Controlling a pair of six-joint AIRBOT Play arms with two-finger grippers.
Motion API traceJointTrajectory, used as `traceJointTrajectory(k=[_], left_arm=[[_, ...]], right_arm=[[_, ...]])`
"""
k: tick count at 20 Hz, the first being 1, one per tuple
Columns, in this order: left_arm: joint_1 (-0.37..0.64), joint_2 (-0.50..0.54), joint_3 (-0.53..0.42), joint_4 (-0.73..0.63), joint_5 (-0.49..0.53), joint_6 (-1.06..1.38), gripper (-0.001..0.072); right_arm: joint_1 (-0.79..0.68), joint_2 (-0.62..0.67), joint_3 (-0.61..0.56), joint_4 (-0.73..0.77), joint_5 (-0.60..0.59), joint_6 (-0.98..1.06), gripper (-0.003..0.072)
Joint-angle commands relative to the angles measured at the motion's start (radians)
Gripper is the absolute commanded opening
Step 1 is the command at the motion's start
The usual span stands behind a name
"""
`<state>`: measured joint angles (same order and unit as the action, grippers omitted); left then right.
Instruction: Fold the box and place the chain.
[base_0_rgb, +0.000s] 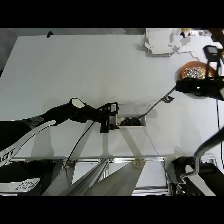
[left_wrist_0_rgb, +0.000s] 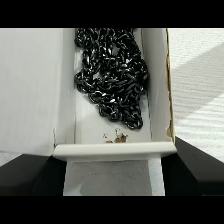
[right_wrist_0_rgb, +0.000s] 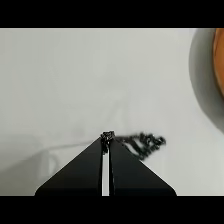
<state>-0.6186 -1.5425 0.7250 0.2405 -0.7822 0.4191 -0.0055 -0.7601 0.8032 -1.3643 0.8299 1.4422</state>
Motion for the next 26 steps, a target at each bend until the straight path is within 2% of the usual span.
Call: traceJointTrajectory(k=[1, 4, 7, 11, 15, 19, 26], left_arm=[[0.000, 0.000, 0.000, 0.000, 0.000, 0.000, 0.0152], [0.000, 0.000, 0.000, 0.000, -0.003, 0.000, 0.0152], [0.000, 0.000, 0.000, 0.000, -0.003, 0.000, 0.0152], [0.000, 0.000, 0.000, 0.000, -0.004, 0.000, 0.0152], [0.000, 0.000, 0.000, 0.000, -0.004, 0.000, 0.0152], [0.000, 0.000, 0.000, 0.000, -0.004, 0.000, 0.0152], [0.000, 0.000, 0.000, 0.000, -0.004, 0.000, 0.0152]], right_arm=[[0.000, 0.223, 0.001, 0.163, 0.008, -0.137, 0.0015], [0.000, 0.359, 0.001, 0.299, 0.056, -0.267, 0.0015], [0.002, 0.430, 0.001, 0.456, 0.126, -0.347, 0.0016], [0.099, 0.440, 0.008, 0.647, 0.180, -0.468, 0.0016], [0.201, 0.426, 0.009, 0.661, 0.180, -0.505, 0.0016], [0.263, 0.304, 0.008, 0.652, 0.237, -0.543, 0.0016], [0.385, -0.098, 0.007, 0.416, 0.306, -0.474, 0.0016]])
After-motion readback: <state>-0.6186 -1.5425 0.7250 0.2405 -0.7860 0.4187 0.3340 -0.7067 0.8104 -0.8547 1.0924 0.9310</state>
